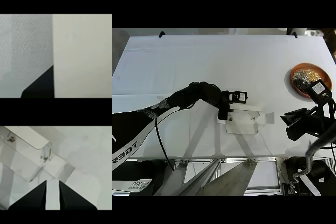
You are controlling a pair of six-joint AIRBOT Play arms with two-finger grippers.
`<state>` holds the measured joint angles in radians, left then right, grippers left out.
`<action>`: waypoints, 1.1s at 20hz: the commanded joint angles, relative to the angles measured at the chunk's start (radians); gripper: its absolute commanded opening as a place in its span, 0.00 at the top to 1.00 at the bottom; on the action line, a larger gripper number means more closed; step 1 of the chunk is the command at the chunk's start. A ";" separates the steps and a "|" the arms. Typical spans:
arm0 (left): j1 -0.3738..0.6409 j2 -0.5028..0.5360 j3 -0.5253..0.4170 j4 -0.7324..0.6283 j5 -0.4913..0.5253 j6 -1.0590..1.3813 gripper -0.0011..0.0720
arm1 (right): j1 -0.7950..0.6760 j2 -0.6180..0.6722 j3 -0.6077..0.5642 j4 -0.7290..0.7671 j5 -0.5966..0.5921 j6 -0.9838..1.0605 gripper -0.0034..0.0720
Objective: Fold the box and place the chain.
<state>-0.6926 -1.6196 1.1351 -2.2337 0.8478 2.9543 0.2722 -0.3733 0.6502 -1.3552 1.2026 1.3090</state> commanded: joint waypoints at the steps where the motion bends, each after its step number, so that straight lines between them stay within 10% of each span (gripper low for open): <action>1: 0.007 0.000 0.003 -0.039 -0.023 -0.002 0.98 | 0.001 0.001 0.000 0.000 0.000 0.000 0.75; 19: 0.006 -0.056 0.003 -0.031 0.097 -0.002 0.97 | 0.001 0.001 0.000 0.000 0.000 0.000 0.75; 22: 0.008 -0.053 0.004 -0.010 0.053 -0.002 0.74 | 0.001 0.001 0.000 0.000 0.001 0.001 0.75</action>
